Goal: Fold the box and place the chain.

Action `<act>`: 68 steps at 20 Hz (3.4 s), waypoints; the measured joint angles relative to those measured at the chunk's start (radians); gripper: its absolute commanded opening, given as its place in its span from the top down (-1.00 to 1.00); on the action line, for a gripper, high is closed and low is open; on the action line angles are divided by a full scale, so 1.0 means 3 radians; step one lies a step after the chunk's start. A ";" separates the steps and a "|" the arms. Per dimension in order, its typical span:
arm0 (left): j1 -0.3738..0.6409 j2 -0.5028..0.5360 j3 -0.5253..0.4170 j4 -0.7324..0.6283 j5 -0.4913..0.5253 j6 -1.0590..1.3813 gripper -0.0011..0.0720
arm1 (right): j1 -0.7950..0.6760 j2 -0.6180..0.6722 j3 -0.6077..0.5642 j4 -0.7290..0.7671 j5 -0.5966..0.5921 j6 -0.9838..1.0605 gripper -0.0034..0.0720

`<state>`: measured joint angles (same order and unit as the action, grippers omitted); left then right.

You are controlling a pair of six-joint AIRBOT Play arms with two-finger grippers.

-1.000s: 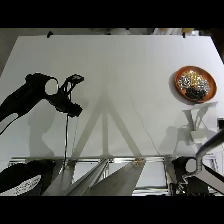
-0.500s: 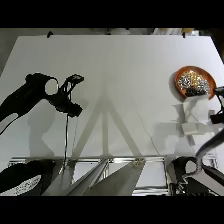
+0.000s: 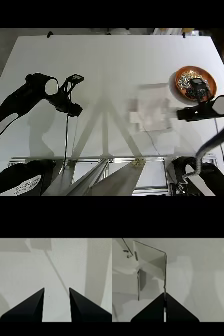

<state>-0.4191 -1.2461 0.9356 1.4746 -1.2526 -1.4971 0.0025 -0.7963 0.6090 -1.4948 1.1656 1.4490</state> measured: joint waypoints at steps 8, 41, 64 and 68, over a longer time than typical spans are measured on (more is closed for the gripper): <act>0.0000 0.0000 -0.0036 -0.0095 0.0198 0.0074 0.02 | 0.0708 0.0205 -0.0140 0.0488 -0.0137 0.0094 0.87; -0.0106 -0.1118 -0.0066 -0.3887 0.0580 0.5330 0.96 | 0.0903 0.0223 -0.0027 0.0693 -0.0181 -0.0014 -0.19; -0.0427 -0.1054 -0.0364 -0.3522 0.1114 0.5772 0.96 | 0.0903 0.0277 0.0417 0.0432 0.0001 -0.0209 -0.19; -0.0426 -0.1053 -0.0378 -0.3527 0.1111 0.5843 0.96 | 0.0903 0.0276 0.0417 0.0432 0.0003 -0.0210 -0.19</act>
<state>-0.5468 -1.5620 0.8223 0.4164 -0.9192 0.2558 0.2733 -0.7136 0.7341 -1.3651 1.1664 1.3861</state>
